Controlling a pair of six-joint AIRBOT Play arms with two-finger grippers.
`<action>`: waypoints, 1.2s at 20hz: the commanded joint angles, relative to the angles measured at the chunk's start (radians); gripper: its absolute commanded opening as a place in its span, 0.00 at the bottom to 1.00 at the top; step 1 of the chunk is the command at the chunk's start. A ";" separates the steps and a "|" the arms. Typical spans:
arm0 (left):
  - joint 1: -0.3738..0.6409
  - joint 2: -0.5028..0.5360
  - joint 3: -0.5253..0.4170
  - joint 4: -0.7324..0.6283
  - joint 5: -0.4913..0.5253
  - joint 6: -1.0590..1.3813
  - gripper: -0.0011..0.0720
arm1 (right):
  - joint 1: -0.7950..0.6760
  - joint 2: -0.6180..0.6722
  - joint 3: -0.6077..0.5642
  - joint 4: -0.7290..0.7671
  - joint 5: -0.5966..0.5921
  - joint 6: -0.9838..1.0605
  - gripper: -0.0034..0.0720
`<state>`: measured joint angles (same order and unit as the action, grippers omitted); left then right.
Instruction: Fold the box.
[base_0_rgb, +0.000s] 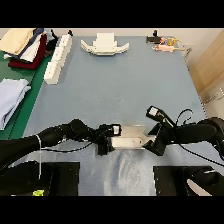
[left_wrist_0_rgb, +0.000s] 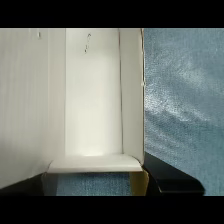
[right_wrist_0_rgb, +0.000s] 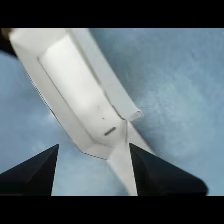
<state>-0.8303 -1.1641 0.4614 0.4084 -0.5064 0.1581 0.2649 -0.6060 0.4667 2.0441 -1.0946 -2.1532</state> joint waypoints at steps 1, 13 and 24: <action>0.001 0.000 0.001 0.000 0.001 0.000 0.72 | 0.005 0.033 0.002 0.131 -0.014 0.454 0.99; 0.001 0.000 0.001 0.000 0.002 0.000 0.72 | 0.115 -0.115 0.026 0.271 0.302 0.488 0.19; 0.001 0.000 0.001 0.000 0.000 0.000 0.72 | 0.116 -0.537 0.132 0.227 0.361 0.314 0.05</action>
<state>-0.8299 -1.1641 0.4614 0.4072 -0.5041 0.1539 0.3794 -1.0721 0.5926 2.2822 -0.7406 -1.7866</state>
